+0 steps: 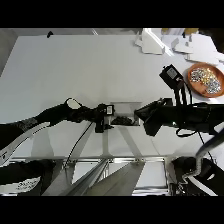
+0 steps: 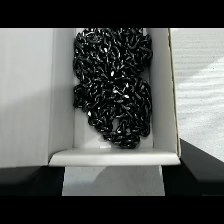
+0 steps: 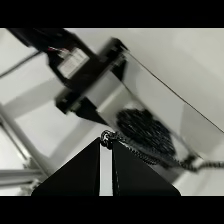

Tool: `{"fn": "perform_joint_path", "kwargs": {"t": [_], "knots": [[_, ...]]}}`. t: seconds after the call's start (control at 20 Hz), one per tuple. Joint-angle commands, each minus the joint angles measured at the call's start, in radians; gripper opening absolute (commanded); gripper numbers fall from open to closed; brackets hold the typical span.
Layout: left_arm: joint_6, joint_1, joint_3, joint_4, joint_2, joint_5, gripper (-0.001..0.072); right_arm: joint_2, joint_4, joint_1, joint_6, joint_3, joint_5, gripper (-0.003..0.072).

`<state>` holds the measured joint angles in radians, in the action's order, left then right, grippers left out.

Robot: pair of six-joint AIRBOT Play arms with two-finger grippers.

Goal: Fold the box and place the chain.

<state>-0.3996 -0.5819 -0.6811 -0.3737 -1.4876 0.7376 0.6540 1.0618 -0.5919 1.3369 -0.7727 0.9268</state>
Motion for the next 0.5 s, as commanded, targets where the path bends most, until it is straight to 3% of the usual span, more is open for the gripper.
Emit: {"fn": "perform_joint_path", "kwargs": {"t": [0.0,0.25,0.4,0.45], "knots": [[0.000,0.001,0.000,0.000,0.000,0.000,0.0208,0.017,0.009,-0.110,0.027,0.000,-0.121,0.0018],[0.000,0.001,0.000,0.000,0.000,0.000,0.0208,0.122,0.166,-0.119,0.109,0.000,-0.126,0.0018],[0.000,0.001,0.000,0.000,0.000,0.000,0.0208,0.192,0.171,-0.119,0.107,0.000,-0.103,0.0023],[0.000,0.001,0.000,0.000,0.000,0.000,0.0208,0.213,0.172,-0.118,0.107,0.000,-0.094,0.0087]]}}
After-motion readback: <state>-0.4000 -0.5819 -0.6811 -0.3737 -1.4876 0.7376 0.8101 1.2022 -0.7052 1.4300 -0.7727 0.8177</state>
